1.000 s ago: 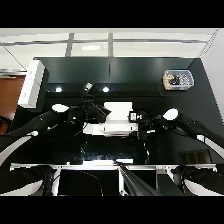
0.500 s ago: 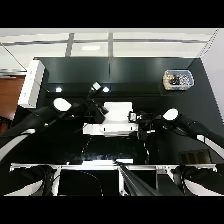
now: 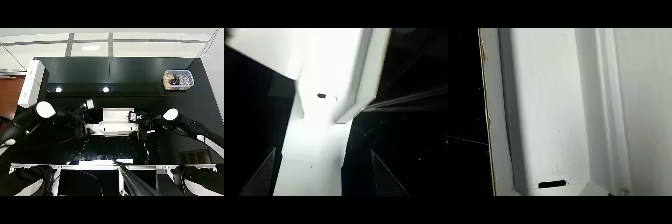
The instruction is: Fold the box and place the chain.
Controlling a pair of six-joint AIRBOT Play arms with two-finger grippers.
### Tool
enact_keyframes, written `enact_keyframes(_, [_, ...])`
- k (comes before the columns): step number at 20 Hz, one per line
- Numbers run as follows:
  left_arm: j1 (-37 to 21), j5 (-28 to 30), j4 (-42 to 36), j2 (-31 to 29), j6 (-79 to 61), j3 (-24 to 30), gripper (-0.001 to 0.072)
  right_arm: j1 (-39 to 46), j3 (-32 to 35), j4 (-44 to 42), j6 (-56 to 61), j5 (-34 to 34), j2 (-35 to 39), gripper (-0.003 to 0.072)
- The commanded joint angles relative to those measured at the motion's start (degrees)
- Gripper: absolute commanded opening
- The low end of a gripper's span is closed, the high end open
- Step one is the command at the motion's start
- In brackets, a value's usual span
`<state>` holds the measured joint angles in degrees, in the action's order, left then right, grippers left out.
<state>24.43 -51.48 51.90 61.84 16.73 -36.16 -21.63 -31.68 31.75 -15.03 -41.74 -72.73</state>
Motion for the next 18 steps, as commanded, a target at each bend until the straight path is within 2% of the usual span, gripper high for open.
enact_keyframes(1, [5.2, 8.3, 2.7, 0.3, -7.4, 4.2, 0.0709, 0.0, 0.0, 0.0, 0.0, 0.0, 0.0, 0.0477])
enact_keyframes(5, [10.0, 16.5, -0.4, 3.3, -7.4, 4.6, 0.0705, 0.0, 0.0, 0.0, 0.0, 0.0, 0.0, 0.0477])
enact_keyframes(9, [10.5, 18.3, -4.6, 4.4, -7.4, 4.6, 0.0682, 0.0, 0.0, 0.0, 0.0, 0.0, 0.0, 0.0477])
enact_keyframes(10, [10.5, 18.3, -4.6, 4.4, -7.4, 4.6, 0.0646, 0.0, 0.0, 0.0, 0.0, 0.0, 0.0, 0.0477])
enact_keyframes(12, [10.5, 18.0, -4.7, 4.4, -7.4, 4.6, 0.0422, 0.0, 0.0, 0.0, 0.0, 0.0, 0.0, 0.0477])
enact_keyframes(13, [10.5, 17.9, -4.7, 4.4, -7.4, 4.6, 0.0338, 0.0, 0.0, 0.0, 0.0, 0.0, 0.0, 0.0477])
enact_keyframes(15, [10.5, 18.0, -4.7, 4.4, -7.3, 4.5, 0.0330, 0.0, 0.0, 0.0, 0.0, 0.0, 0.0, 0.0477])
enact_keyframes(16, [10.5, 17.8, -6.4, 4.4, -7.3, 4.5, 0.0253, 0.0, 0.0, 0.0, 0.0, 0.0, 0.0, 0.0477])
enact_keyframes(17, [10.5, 18.0, -8.9, 4.4, -7.4, 4.5, 0.0223, 0.0, 0.0, 0.0, 0.0, 0.0, 0.0, 0.0477])
enact_keyframes(18, [10.5, 18.6, -11.0, 4.5, -7.5, 4.5, 0.0223, 0.0, 0.0, 0.0, 0.0, 0.0, 0.0, 0.0477])
